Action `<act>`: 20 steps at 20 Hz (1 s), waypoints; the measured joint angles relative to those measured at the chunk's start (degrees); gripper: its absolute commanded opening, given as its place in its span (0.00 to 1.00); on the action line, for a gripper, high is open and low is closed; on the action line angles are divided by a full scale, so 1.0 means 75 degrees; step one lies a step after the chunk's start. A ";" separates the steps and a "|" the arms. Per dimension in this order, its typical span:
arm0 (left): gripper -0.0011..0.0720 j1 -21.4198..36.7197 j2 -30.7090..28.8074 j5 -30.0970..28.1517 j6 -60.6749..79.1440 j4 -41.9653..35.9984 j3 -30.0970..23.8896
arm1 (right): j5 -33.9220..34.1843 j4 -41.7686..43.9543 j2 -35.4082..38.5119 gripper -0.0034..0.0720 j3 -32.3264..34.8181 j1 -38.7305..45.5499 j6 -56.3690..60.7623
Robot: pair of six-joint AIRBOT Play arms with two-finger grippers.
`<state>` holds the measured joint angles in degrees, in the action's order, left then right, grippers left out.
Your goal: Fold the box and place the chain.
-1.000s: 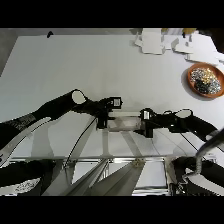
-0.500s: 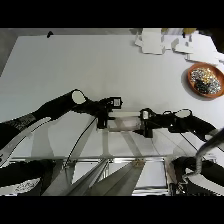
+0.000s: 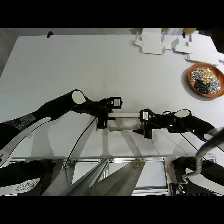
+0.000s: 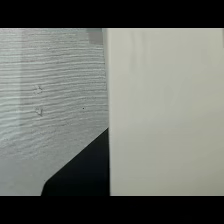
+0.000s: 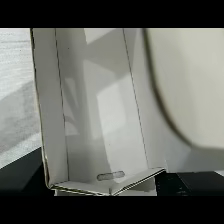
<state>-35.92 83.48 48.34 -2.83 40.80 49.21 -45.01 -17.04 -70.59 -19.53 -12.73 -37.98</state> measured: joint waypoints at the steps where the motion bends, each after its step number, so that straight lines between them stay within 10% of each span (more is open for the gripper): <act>1: 0.03 0.0000 0.0000 -0.0003 0.0000 0.0000 0.0000 | 0.0000 0.0000 -0.0003 0.64 0.0000 0.0000 -0.0003; 20: 0.03 0.0000 0.0000 -0.0009 0.0000 -0.0003 0.0000 | 0.0026 -0.0026 -0.0006 0.63 0.0000 0.0000 -0.0006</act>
